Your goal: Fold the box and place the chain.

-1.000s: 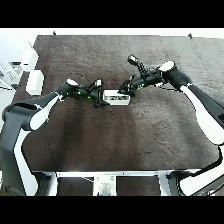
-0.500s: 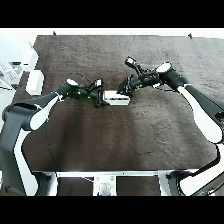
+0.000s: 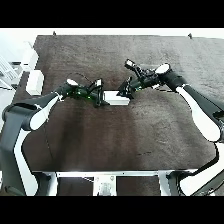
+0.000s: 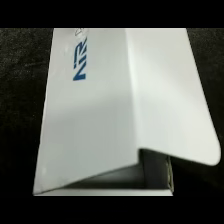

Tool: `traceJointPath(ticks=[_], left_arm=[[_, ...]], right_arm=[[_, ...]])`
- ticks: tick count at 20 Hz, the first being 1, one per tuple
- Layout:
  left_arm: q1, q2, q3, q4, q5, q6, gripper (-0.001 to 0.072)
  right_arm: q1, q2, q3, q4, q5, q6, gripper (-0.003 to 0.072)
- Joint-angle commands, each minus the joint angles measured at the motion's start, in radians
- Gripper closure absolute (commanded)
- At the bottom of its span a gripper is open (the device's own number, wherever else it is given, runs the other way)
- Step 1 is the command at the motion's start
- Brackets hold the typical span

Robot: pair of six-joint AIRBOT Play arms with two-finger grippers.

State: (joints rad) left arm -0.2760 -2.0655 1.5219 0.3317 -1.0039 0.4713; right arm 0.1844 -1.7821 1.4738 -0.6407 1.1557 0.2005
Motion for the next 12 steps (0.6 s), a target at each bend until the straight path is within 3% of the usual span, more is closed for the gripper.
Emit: traceJointPath(ticks=[1, 12], left_arm=[[0.0, 0.0, 0.0, 0.0, 0.0, 0.001, 0.0305], [0.0, 0.0, 0.0, 0.0, 0.0, 0.0, 0.0305]], right_arm=[[0.001, -0.006, 0.0, 0.0, 0.004, -0.004, 0.0335], [0.001, -0.006, 0.0, -0.007, -0.051, -0.075, 0.0333]])
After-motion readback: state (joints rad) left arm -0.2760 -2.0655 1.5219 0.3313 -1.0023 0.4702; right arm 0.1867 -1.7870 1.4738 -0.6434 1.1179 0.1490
